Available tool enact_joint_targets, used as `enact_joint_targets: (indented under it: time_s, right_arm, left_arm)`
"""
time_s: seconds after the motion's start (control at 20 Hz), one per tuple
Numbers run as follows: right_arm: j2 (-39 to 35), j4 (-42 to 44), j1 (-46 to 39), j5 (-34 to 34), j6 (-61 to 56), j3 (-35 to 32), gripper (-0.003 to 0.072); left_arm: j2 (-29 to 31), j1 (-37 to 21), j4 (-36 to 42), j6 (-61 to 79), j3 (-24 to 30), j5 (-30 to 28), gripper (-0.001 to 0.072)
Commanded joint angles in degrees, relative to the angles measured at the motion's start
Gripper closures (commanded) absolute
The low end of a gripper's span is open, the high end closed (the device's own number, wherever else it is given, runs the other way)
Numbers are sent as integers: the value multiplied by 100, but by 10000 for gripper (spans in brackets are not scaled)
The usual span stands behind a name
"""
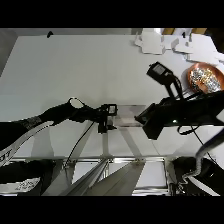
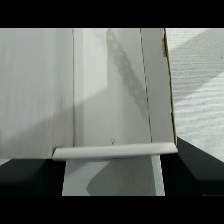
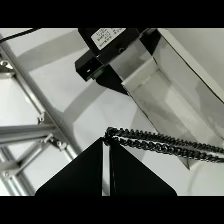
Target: Fold the box and place the chain.
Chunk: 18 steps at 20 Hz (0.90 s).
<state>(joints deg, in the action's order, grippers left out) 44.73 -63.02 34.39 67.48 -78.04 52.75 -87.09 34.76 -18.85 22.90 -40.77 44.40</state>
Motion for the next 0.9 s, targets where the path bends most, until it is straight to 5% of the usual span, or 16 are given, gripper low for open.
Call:
enact_joint_targets:
  time_s: [0.0,0.5,0.65,0.85]
  right_arm:
    - [17,7,214,-1095,-11,-678,673]
    - [1202,-15,566,-2026,190,-1158,629]
    - [1375,-57,649,-2044,195,-1158,628]
    - [1209,-614,623,-1412,155,-776,513]
  left_arm:
    - [2,-4,0,2,0,0,500]
    - [2,-4,0,2,0,-2,500]
    - [2,-4,0,2,0,-2,500]
    - [2,-4,0,2,0,0,500]
